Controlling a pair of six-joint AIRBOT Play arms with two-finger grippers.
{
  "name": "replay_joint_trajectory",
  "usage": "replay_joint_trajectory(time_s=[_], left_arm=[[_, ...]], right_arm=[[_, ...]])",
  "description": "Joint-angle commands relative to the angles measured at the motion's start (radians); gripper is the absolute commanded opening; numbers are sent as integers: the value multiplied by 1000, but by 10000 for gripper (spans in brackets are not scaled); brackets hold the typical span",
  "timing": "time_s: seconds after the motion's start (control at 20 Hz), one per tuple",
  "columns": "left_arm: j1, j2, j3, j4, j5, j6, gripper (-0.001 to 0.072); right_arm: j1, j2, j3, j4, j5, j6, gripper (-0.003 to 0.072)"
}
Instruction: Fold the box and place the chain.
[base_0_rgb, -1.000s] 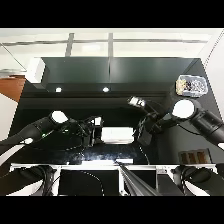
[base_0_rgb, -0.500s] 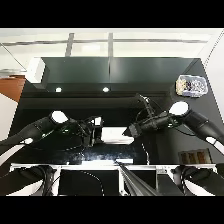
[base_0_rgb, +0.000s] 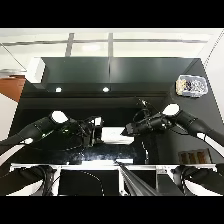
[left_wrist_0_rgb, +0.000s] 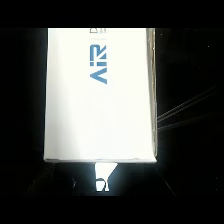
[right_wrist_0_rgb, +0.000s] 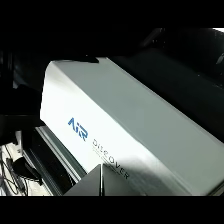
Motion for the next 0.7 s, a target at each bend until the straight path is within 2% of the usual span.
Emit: replay_joint_trajectory(time_s=[0.0,0.35,0.5,0.65], left_arm=[[-1,0,1,0,0,0,389],[-1,0,1,0,-1,0,388],[-1,0,1,0,-1,0,390],[0,4,1,4,-3,0,426]], right_arm=[[0,-7,-2,-51,-29,8,28],[0,-6,1,-39,-19,7,36],[-8,21,48,-21,64,-8,36],[-72,94,135,-41,163,-7,36]])
